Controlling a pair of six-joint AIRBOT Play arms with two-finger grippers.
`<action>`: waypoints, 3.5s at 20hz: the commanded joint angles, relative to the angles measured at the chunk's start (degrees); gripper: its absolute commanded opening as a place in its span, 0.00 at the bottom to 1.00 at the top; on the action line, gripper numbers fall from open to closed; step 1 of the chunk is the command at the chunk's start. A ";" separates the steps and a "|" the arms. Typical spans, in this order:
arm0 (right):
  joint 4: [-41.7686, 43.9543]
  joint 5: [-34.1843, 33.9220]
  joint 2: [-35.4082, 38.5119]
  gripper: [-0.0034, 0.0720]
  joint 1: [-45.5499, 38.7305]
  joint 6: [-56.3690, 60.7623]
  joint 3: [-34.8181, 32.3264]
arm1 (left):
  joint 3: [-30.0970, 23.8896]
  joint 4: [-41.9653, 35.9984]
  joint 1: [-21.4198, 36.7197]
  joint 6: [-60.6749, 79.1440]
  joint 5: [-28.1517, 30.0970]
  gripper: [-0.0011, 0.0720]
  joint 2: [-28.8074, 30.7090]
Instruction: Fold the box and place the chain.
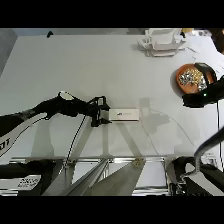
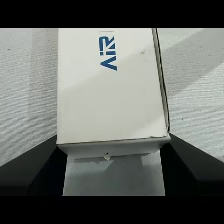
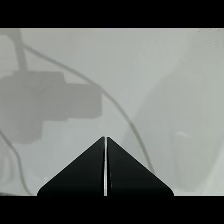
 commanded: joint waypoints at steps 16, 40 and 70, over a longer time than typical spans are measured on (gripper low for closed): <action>-0.15 0.07 0.04 0.08 -0.20 0.11 0.04 | 0.04 -0.94 1.22 -2.84 -3.50 0.02 2.93; -0.15 0.09 0.04 0.08 -0.20 0.11 0.04 | -0.02 31.19 54.23 -60.02 13.99 0.04 25.22; -0.15 0.09 0.04 0.08 -0.20 0.11 0.04 | -0.02 48.06 51.43 -78.79 10.71 0.97 31.32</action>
